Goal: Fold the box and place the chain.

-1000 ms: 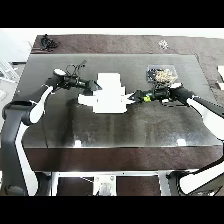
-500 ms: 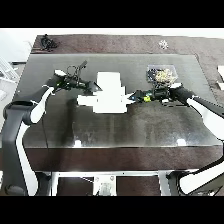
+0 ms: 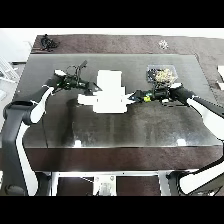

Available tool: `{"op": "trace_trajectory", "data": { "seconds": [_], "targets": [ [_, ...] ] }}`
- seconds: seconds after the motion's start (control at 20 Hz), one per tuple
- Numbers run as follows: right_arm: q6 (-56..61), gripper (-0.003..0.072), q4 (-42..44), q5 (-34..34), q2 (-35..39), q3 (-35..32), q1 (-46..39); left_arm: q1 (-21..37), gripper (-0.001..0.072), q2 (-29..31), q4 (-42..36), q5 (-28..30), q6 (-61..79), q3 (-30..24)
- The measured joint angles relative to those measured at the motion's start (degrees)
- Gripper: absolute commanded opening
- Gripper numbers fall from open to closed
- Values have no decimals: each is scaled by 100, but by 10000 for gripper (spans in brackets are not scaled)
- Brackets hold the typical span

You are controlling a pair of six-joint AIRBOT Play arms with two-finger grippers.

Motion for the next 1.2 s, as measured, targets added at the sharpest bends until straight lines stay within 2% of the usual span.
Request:
{"op": "trace_trajectory", "data": {
  "seconds": [0.05,0.1,0.65,0.95,1.2],
  "targets": [
    [0,102,17,13,-2,0,-26,0,15,0,-2,-20,136,0],
    [-4,142,92,9,0,0,-81,-2,14,0,-2,-72,304,0],
    [-1130,142,1945,671,136,4,-1121,55,12,0,-636,-686,3821,-149],
    [-1537,142,2234,774,136,-4,-1180,50,12,35,-1069,-802,5563,-632],
    [-1707,142,2269,798,120,-7,-1071,50,12,79,-1003,-501,6137,-730]
  ]
}}
